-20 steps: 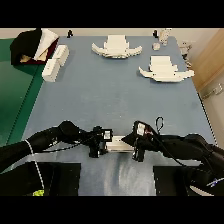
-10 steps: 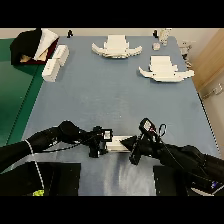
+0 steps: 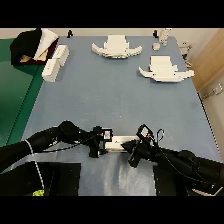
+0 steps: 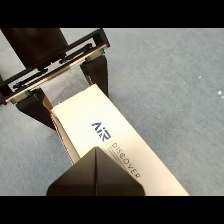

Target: Fold the box.

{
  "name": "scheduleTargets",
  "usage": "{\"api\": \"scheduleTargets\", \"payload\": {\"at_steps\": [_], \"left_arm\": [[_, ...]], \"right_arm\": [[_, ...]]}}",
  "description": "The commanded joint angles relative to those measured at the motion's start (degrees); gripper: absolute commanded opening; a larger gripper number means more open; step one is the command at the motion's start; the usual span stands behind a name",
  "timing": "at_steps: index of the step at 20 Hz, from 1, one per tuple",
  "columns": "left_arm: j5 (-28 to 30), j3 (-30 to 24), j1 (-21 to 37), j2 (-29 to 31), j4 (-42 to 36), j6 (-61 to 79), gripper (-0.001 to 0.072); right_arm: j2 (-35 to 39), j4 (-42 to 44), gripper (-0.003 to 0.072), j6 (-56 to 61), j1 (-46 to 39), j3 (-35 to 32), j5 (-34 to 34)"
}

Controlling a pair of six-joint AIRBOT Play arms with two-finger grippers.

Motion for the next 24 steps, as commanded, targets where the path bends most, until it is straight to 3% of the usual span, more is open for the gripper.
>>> {"api": "scheduleTargets", "payload": {"at_steps": [1, 24], "left_arm": [[0.00, 0.02, -0.02, -0.02, 0.00, 0.11, 0.0453], [0.00, 0.02, -0.02, -0.02, 0.02, 0.11, 0.0453]], "right_arm": [[-0.94, -0.81, 0.0004, 0.00, 0.20, -0.55, 0.74], [-0.96, -1.22, 0.0004, 0.00, 0.20, -1.36, 0.66]]}}
